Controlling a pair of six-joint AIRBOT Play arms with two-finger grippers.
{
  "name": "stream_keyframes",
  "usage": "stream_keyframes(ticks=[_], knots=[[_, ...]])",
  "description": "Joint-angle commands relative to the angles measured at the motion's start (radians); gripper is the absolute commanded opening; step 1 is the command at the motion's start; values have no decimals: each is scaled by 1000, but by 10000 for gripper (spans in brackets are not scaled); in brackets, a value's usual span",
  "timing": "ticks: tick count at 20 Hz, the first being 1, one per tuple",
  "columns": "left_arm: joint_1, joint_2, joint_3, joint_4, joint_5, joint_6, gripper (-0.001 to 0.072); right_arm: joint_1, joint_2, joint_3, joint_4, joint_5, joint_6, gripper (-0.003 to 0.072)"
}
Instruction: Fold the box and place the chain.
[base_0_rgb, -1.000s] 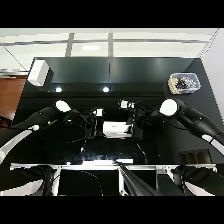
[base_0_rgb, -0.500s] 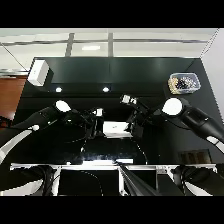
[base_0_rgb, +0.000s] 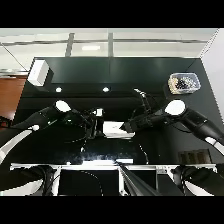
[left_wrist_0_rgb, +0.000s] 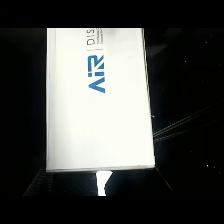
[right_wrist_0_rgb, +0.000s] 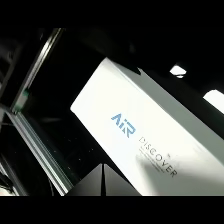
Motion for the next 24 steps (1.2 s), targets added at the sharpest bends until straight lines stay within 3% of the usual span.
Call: stream_keyframes(ticks=[1,9,15,16,17,20,22,24], knots=[[-1,-1,0,0,1,0,470,-3,-89,-16,87,-27,15,3],[-1,-1,0,0,1,0,470,-5,-162,-10,26,-43,-43,4],[1,-1,0,4,1,-1,472,-83,-10,133,-28,92,-104,5],[1,0,0,8,-1,-1,503,-118,39,156,-57,122,-99,6],[1,1,0,8,-3,-3,720,-158,88,171,-85,149,-89,5],[4,23,24,137,-41,-99,720,-316,244,180,-209,243,-38,6],[14,77,53,297,-105,-234,720,-411,318,180,-343,323,-16,5],[37,153,74,355,-131,-344,720,-486,349,179,-446,376,10,5]])
